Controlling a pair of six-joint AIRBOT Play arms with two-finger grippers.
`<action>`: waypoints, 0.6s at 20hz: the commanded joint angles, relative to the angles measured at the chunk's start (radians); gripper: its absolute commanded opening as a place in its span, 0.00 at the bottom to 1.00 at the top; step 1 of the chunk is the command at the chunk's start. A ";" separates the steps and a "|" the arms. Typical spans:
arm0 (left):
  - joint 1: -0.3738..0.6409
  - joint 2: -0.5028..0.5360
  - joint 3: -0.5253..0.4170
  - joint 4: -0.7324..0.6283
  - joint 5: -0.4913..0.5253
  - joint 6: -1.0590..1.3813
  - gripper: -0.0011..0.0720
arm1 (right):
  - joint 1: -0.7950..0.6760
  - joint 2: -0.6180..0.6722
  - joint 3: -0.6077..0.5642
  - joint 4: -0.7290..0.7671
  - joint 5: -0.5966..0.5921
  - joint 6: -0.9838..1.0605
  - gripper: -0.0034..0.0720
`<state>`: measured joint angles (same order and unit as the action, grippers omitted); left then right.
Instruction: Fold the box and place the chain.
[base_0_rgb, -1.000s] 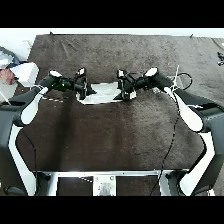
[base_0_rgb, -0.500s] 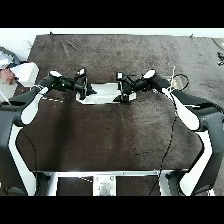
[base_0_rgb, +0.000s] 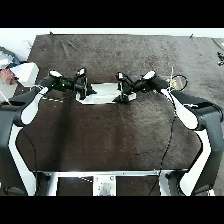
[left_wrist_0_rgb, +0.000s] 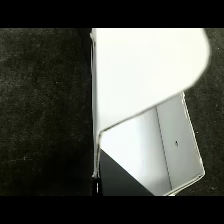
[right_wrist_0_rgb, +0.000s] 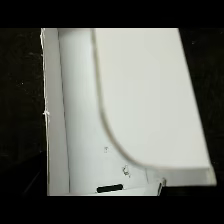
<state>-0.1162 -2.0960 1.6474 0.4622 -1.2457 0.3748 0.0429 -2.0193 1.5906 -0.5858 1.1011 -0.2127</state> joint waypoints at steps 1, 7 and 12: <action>0.001 -0.001 0.000 0.000 0.000 0.000 0.03 | 0.000 -0.014 0.001 0.007 0.015 0.000 0.92; 0.001 -0.001 0.000 0.000 0.000 0.000 0.03 | 0.000 -0.021 0.001 -0.001 0.006 -0.023 0.92; 0.001 -0.001 0.000 0.000 0.000 0.000 0.03 | 0.000 -0.022 0.001 -0.001 -0.002 -0.038 0.92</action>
